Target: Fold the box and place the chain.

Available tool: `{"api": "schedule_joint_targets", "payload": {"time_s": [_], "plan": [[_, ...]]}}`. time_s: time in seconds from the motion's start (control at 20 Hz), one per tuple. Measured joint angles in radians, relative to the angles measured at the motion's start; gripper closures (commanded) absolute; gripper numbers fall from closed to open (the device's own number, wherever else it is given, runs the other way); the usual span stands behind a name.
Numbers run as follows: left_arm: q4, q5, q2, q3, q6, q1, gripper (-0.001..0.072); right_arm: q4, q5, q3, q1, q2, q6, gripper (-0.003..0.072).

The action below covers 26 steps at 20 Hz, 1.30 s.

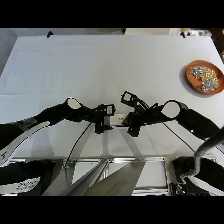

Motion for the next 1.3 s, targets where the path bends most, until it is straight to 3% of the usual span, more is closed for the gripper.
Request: {"api": "schedule_joint_targets", "payload": {"time_s": [0.55,0.75,0.9,1.0,1.15,1.3], "plan": [[0.000,0.000,0.000,0.000,0.000,0.000,0.0436,-0.027,-0.064,-0.060,-0.001,0.016,0.005,0.0661],[0.000,0.000,0.000,0.000,0.000,0.000,0.0436,-0.049,-0.065,-0.058,-0.001,0.116,0.016,0.0661],[0.000,0.000,0.000,0.000,0.000,0.000,0.0436,-0.194,-0.040,-0.053,-0.001,0.230,0.172,0.0663],[0.000,0.000,0.000,0.000,0.000,0.000,0.0436,-0.388,0.034,-0.049,-0.001,0.304,0.380,0.0664],[0.000,0.000,0.000,0.000,0.000,0.000,0.0436,-0.660,0.262,-0.046,-0.016,0.362,0.669,0.0666],[0.000,0.000,0.000,0.000,0.000,0.000,0.0436,-0.816,0.485,-0.045,-0.140,0.381,0.817,0.0667]]}}
